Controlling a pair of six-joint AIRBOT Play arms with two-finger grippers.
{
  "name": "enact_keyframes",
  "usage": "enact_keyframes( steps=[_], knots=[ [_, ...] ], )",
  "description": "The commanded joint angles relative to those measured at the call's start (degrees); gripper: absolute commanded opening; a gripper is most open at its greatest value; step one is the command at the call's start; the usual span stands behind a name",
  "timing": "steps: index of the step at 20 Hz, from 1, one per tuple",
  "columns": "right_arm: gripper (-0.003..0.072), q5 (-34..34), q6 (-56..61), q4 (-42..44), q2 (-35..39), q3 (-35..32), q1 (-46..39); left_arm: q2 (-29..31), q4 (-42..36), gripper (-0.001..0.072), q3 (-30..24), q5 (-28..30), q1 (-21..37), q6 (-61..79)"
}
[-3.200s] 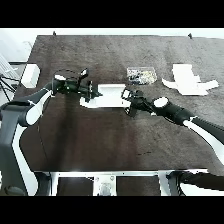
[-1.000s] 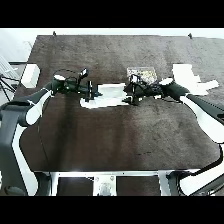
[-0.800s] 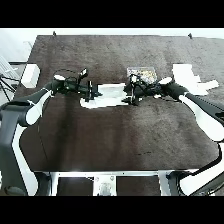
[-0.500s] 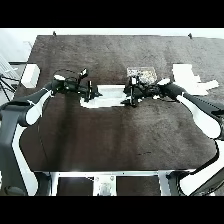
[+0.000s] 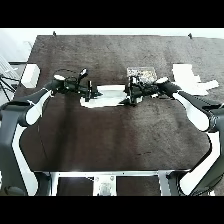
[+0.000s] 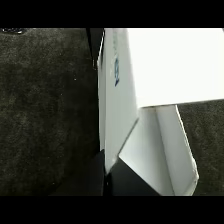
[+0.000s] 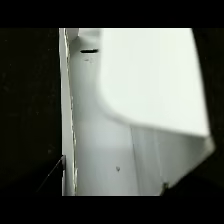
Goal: Fold the box and place the chain.
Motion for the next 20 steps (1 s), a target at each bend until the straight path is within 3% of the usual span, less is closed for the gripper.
enact_keyframes(
  steps=[1,20],
  knots=[
    [0.0652,2.4,0.2,0.5,-1.8,2.1,-0.4,0.0,0.2,0.0021,0.0,0.0,0.1,0.0],
    [0.0652,4.6,1.4,-0.2,-5.3,4.2,-2.3,0.0,0.3,0.0021,0.0,0.4,0.0,0.1]
  ],
)
